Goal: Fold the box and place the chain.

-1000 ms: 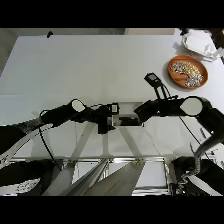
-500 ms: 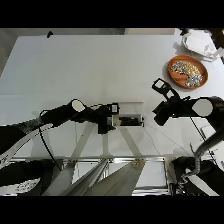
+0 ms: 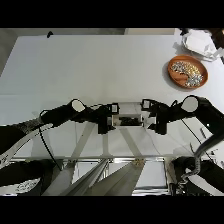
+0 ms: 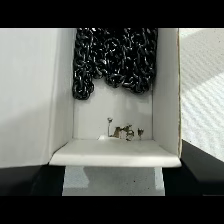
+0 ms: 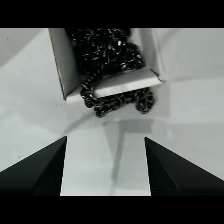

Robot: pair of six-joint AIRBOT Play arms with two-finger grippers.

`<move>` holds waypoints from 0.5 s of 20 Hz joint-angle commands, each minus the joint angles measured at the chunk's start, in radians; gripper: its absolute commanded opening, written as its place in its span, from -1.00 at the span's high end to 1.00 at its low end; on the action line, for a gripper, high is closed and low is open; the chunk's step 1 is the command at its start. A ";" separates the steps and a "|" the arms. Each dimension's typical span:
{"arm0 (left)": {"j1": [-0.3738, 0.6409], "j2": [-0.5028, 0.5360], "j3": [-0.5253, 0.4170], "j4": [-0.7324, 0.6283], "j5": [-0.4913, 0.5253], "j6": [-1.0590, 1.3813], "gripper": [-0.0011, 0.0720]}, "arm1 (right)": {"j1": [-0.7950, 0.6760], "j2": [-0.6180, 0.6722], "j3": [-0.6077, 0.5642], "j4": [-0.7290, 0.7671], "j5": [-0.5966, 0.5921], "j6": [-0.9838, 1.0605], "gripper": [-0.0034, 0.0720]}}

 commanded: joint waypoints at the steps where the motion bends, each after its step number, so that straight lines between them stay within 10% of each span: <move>1: 0.000 0.001 0.000 0.000 0.000 0.000 0.03 | -0.001 -0.045 -0.006 0.037 -0.013 -0.109 -0.31; 10: 0.000 0.001 0.000 0.000 0.000 0.000 0.03 | 0.019 -0.065 -0.030 0.167 -0.150 -0.312 -0.13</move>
